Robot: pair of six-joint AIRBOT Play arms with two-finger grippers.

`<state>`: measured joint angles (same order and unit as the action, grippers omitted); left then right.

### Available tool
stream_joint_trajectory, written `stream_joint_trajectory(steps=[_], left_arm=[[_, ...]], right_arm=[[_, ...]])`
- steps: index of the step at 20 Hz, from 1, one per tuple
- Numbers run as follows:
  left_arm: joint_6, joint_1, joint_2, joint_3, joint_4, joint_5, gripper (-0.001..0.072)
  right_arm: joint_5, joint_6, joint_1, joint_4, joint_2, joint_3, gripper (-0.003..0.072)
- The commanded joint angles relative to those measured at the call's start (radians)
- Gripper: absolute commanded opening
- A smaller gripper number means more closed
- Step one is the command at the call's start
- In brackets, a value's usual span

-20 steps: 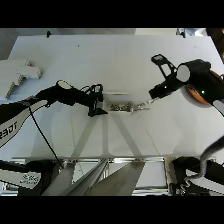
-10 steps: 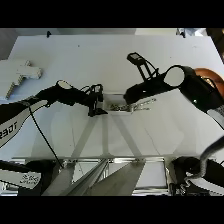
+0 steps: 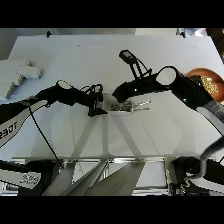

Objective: Fold the box and place the chain.

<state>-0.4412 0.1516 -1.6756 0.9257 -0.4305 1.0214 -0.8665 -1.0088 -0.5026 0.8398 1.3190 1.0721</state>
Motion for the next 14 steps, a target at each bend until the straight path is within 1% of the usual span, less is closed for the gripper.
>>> stream_joint_trajectory(steps=[1, 2, 5, 7, 9, 12, 14], left_arm=[[0.0, 0.0, 0.0, 0.0, 0.0, 0.0, 0.0395], [0.0, 0.0, 0.0, 0.0, 0.0, 0.0, 0.0395], [0.0, 0.0, 0.0, 0.0, 0.0, 0.0, 0.0395], [0.0, 0.0, 0.0, 0.0, 0.0, 0.0, 0.0395], [0.0, 0.0, 0.0, 0.0, 0.0, 0.0, 0.0395], [0.0, 0.0, 0.0, 0.0, 0.0, 0.0, 0.0395], [0.0, 0.0, 0.0, 0.0, 0.0, 0.0, 0.0395]], right_arm=[[-0.039, -0.015, -0.001, 0.125, 0.023, 0.001, 0.0384], [-0.044, -0.007, -0.001, 0.125, 0.018, 0.001, 0.041], [-0.09, 0.047, 0.005, 0.161, -0.031, 0.002, 0.041], [-0.132, 0.049, 0.036, 0.221, -0.085, 0.002, 0.0409], [-0.18, 0.059, 0.1, 0.298, -0.133, 0.001, 0.041], [-0.291, 0.22, 0.214, 0.333, -0.136, 0.001, 0.0409], [-0.328, 0.362, 0.269, 0.335, -0.108, 0.0, 0.0411]])
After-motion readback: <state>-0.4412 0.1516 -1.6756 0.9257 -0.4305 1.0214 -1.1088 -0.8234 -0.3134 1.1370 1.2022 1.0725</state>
